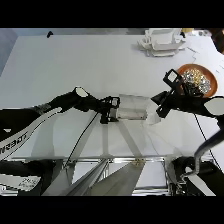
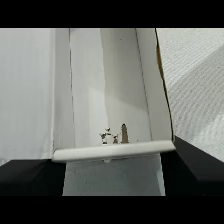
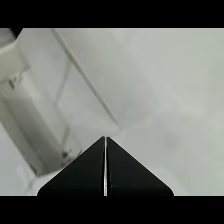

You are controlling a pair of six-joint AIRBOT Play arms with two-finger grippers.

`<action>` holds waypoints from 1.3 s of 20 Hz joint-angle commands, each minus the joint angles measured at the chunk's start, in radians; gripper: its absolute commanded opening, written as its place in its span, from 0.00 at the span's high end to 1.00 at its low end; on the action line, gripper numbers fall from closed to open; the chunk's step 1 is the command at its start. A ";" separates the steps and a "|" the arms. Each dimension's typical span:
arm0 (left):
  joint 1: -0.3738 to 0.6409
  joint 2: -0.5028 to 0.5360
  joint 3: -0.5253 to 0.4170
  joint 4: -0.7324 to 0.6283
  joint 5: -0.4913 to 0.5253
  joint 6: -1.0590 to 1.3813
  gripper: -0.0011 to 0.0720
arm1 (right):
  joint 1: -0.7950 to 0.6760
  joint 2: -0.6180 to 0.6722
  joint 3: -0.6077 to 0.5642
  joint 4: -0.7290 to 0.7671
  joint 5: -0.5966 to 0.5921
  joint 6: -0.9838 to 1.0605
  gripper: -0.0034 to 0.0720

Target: Fold the box and place the chain.

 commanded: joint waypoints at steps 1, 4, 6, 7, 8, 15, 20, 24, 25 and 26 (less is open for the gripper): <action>0.001 0.000 0.000 -0.001 0.001 0.000 0.70 | 0.001 0.032 -0.002 -0.174 0.116 -0.003 0.93; 0.001 0.000 0.000 -0.001 0.001 0.000 0.70 | 0.001 0.021 -0.030 -0.216 0.092 -0.050 0.93; 0.001 0.000 0.000 -0.001 0.001 0.000 0.70 | 0.001 -0.002 -0.048 -0.215 0.078 -0.142 0.72; 0.001 0.000 0.000 -0.001 0.001 0.000 0.70 | 0.001 -0.019 -0.055 -0.216 0.079 -0.178 0.63; 0.001 0.000 0.000 -0.001 0.001 0.000 0.70 | 0.001 -0.032 -0.060 -0.213 0.077 -0.193 0.63; 0.001 0.000 0.000 -0.001 0.001 0.000 0.70 | 0.050 -0.125 -0.126 -0.166 -0.018 -0.433 0.75; 0.001 0.000 0.000 -0.001 0.001 -0.001 0.70 | 0.082 -0.208 -0.132 -0.069 -0.090 -0.479 0.75; 0.001 0.000 0.000 -0.001 0.001 0.000 0.70 | 0.082 -0.234 -0.132 -0.057 -0.112 -0.503 0.75; 0.001 0.000 0.000 -0.001 0.001 -0.001 0.70 | 0.082 -0.234 -0.132 -0.034 -0.111 -0.528 0.75; 0.001 0.000 0.000 -0.001 0.001 0.000 0.70 | 0.082 -0.234 -0.132 0.000 -0.111 -0.545 0.75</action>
